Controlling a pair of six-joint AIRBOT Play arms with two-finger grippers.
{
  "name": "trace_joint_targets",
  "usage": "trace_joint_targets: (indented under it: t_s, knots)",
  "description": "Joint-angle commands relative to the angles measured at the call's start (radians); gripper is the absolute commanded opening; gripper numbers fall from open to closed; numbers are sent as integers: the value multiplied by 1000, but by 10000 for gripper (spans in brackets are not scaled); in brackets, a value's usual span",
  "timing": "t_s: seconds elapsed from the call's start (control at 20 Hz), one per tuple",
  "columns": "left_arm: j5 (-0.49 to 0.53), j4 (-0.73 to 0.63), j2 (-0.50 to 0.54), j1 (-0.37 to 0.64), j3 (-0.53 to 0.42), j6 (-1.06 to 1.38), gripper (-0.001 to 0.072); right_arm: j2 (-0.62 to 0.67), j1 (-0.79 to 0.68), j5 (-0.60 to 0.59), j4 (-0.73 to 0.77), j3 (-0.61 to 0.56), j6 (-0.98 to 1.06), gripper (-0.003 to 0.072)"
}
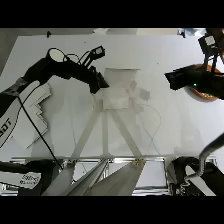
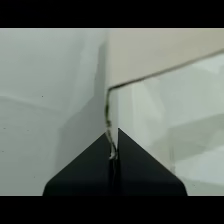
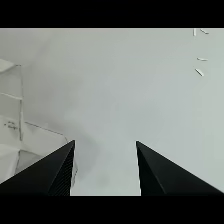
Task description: Fold the box and place the chain.
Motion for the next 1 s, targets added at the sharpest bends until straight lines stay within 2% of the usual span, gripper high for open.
trace_joint_targets:
  t_s: [0.0,0.15,0.3,0.65,0.95]
  knots:
    - [39,-61,-98,0,-24,134,1,5,0,3,-24,1,17,406]
    - [39,-134,-149,0,-24,268,2,4,0,3,-24,1,17,406]
    - [39,-147,-171,0,-24,358,3,4,0,2,-24,1,17,406]
    - [84,-211,-183,-1,-24,458,3,4,0,1,-21,1,18,406]
    - [78,-215,-226,0,-23,457,4,4,0,0,-21,1,17,406]
